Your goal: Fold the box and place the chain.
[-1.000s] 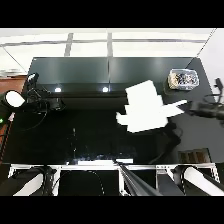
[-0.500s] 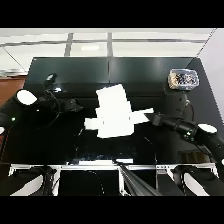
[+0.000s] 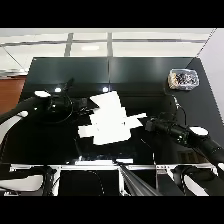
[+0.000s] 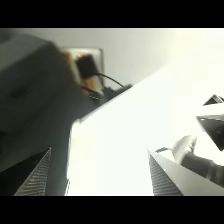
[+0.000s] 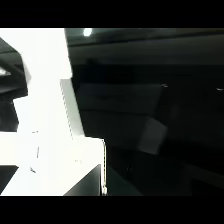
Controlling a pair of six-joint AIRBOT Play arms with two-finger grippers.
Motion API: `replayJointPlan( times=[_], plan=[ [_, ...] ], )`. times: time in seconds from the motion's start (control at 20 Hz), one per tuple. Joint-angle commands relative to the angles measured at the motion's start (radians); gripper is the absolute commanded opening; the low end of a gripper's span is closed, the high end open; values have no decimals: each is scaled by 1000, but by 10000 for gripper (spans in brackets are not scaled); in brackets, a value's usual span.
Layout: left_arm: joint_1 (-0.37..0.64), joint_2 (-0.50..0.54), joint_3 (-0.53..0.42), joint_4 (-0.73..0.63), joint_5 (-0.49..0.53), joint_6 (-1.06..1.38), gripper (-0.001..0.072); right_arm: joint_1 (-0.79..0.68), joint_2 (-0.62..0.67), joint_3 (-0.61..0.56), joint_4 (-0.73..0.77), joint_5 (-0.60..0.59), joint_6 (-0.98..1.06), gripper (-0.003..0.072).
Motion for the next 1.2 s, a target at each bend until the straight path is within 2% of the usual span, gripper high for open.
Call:
replayJointPlan(
  times=[0.0,0.15,0.2,0.4,0.5,0.55,0.65,0.7,0.75,0.8,0.85,0.9,0.95,1.05,1.15],
  plan=[
    [-22,-108,78,8,-143,85,704,6,1,-1,2,11,0,21],
    [-38,-167,164,59,-355,228,694,6,1,-1,2,11,0,21],
    [-42,-177,186,84,-397,250,676,6,1,-1,2,11,0,21],
    [-98,-184,253,303,-409,252,504,6,1,-1,-2,10,-1,21],
    [-127,-184,266,374,-399,252,450,6,1,-1,-2,10,-1,22],
    [-135,-184,268,381,-386,254,307,6,1,-1,-2,10,-1,21],
    [-137,-184,268,379,-361,254,230,6,1,-1,-2,10,-1,22],
    [-135,-184,268,379,-350,254,133,6,1,-1,-6,10,-1,22],
    [-133,-184,268,379,-348,254,123,6,1,-1,-17,11,-1,22],
    [-132,-184,270,380,-349,254,55,6,1,-1,-28,11,-1,24],
    [-132,-184,273,380,-352,254,31,6,1,0,-12,17,0,82],
    [-132,-184,278,380,-356,253,30,6,1,6,6,31,0,388],
    [-132,-182,284,380,-361,251,30,0,1,27,-8,60,0,625],
    [-132,-165,309,398,-423,237,28,-44,2,115,-162,159,0,618],
    [-138,-111,314,449,-437,215,26,-89,2,251,-435,289,34,618]
  ],
)
